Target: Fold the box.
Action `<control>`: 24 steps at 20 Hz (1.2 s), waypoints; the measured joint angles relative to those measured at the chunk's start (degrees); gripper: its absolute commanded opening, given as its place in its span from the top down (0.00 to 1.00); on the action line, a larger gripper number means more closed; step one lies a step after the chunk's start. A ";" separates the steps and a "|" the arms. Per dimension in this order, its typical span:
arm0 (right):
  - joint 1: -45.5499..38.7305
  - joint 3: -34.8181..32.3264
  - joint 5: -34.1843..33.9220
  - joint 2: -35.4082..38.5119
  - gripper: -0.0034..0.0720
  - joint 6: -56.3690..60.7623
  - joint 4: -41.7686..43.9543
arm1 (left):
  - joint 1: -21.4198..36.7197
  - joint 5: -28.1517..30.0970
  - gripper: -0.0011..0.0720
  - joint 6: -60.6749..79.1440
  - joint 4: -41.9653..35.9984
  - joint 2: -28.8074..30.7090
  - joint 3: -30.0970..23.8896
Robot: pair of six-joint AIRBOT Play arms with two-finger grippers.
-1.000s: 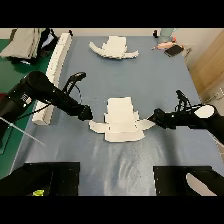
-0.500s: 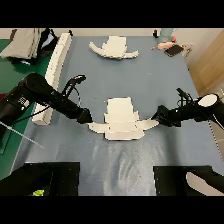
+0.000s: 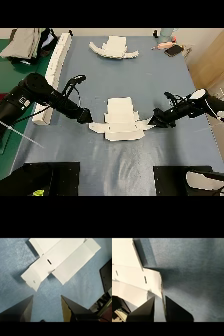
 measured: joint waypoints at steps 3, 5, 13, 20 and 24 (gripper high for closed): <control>-0.11 0.17 -0.66 -1.33 0.95 -3.74 1.73 | 0.00 -0.02 0.25 -0.02 -0.70 0.00 -0.02; -0.07 0.22 -0.90 -1.66 0.95 -7.26 3.80 | 0.00 0.13 0.25 -0.02 -1.62 0.00 0.00; 6.60 -8.61 -9.75 8.33 0.95 -17.86 10.05 | 5.01 2.03 0.04 0.87 -4.33 -2.93 0.00; 12.74 -14.32 -18.60 20.37 0.95 -17.57 10.82 | 9.94 2.99 0.04 7.39 -10.58 -14.05 0.07; 13.79 -14.84 -20.11 22.23 0.95 -16.68 10.80 | 10.54 5.73 0.04 12.72 -15.69 -23.41 2.40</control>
